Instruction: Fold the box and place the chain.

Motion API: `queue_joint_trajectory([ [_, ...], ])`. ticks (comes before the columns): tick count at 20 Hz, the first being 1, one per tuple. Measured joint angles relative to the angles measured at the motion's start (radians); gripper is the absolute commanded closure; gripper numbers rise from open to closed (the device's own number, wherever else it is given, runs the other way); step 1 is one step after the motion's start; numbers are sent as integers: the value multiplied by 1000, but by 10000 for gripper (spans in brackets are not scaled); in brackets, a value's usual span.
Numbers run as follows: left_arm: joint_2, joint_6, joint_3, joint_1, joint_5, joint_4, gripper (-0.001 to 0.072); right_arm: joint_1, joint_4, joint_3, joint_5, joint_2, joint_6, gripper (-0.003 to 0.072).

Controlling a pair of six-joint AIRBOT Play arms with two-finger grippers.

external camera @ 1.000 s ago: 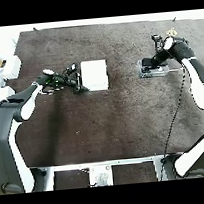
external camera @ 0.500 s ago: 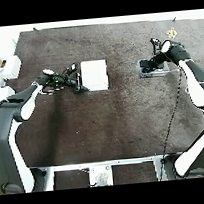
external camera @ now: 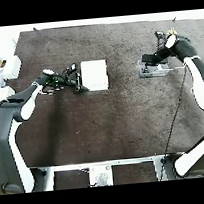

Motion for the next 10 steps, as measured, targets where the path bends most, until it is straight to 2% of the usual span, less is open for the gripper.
queue_joint_trajectory([
  [6,0,0,0,0,0,0,349,10,-2,1,35,206,-39,688],
  [10,0,0,0,0,0,0,350,69,-1,1,-53,415,-76,688],
])
